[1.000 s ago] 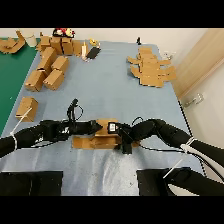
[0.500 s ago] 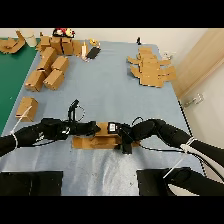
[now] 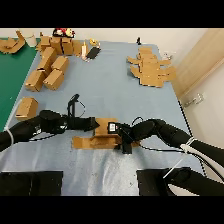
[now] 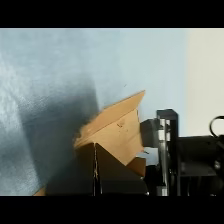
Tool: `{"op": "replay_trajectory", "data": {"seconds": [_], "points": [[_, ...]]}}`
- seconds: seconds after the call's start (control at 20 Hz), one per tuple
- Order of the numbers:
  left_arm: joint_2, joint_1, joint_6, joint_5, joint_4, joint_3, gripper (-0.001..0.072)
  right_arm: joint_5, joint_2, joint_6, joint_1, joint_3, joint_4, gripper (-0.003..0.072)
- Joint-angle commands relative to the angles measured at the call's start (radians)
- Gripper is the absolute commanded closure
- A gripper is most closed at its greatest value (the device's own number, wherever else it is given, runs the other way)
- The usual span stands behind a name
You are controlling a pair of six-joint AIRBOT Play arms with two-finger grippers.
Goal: Fold the box.
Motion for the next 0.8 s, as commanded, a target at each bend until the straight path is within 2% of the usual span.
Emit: {"op": "replay_trajectory", "data": {"seconds": [0.0,0.15,0.25,0.45,0.6,0.65,0.7,0.75], "points": [[0.1,0.073,0.127,-0.063,0.022,-0.007,0.0699,0.0,-0.001,0.0,0.0,0.0,0.0,0.0271],[0.227,0.115,0.282,-0.128,0.106,-0.023,0.0699,0.0,-0.001,0.0,0.0,0.0,0.0,0.0271],[0.306,0.112,0.301,-0.146,0.264,-0.028,0.0699,0.0,-0.001,0.0,0.0,0.0,0.0,0.0271],[0.47,0.095,0.299,-0.282,0.599,-0.036,0.0699,0.0,-0.001,0.0,0.0,0.0,0.0,0.0271],[0.558,0.052,0.299,-0.335,0.787,-0.058,0.0694,0.0,-0.001,0.0,0.0,0.0,0.0,0.0271],[0.563,0.044,0.301,-0.338,0.807,-0.072,0.0403,0.0,-0.001,0.0,0.0,0.0,0.0,0.0271],[0.559,0.04,0.328,-0.336,0.813,-0.087,0.0052,0.0,-0.001,0.0,0.0,0.0,0.0,0.0271],[0.552,0.035,0.356,-0.342,0.811,-0.1,0.0035,0.0,-0.001,0.0,0.0,0.0,0.0,0.0271]]}}
